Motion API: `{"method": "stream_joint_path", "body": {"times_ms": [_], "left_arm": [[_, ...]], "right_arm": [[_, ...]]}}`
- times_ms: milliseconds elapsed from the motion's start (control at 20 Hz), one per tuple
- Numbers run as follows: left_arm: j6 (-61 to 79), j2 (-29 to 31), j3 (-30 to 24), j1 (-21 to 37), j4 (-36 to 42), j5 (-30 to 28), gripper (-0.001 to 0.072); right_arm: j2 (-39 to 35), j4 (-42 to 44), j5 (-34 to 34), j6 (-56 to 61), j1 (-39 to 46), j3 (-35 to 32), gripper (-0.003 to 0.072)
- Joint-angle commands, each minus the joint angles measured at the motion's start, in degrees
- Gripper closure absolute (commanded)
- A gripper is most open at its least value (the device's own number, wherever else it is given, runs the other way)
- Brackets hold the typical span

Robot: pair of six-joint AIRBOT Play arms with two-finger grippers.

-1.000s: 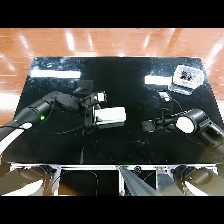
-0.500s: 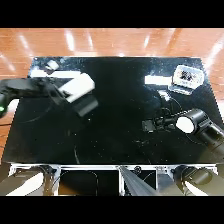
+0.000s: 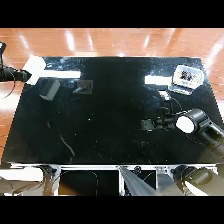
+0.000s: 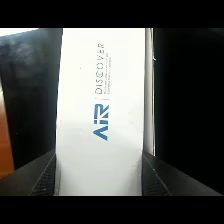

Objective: Fold the box and place the chain.

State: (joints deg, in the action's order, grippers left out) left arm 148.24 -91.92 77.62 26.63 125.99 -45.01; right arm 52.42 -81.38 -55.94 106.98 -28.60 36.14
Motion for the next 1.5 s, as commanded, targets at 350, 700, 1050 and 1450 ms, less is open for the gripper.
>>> {"method": "stream_joint_path", "body": {"times_ms": [350,700,1050,1450], "left_arm": [[-13.1,-14.8,13.1,2.4,-1.5,-6.9,0.0143],[-18.6,-13.4,22.3,2.2,-3.5,-15.2,0.0072],[-38.4,-6.8,30.4,0.0,4.2,-32.4,0.0110],[-31.7,37.2,-22.6,-24.3,0.7,-12.8,0.0693]], "right_arm": [[-0.1,2.5,2.1,1.9,0.0,0.0,0.0313],[-0.1,2.4,-0.4,1.9,0.0,0.0,0.0314],[1.1,-16.6,-1.6,-0.9,0.0,15.9,0.0315],[11.3,-26.6,-11.0,1.7,5.6,33.0,0.0663]]}}
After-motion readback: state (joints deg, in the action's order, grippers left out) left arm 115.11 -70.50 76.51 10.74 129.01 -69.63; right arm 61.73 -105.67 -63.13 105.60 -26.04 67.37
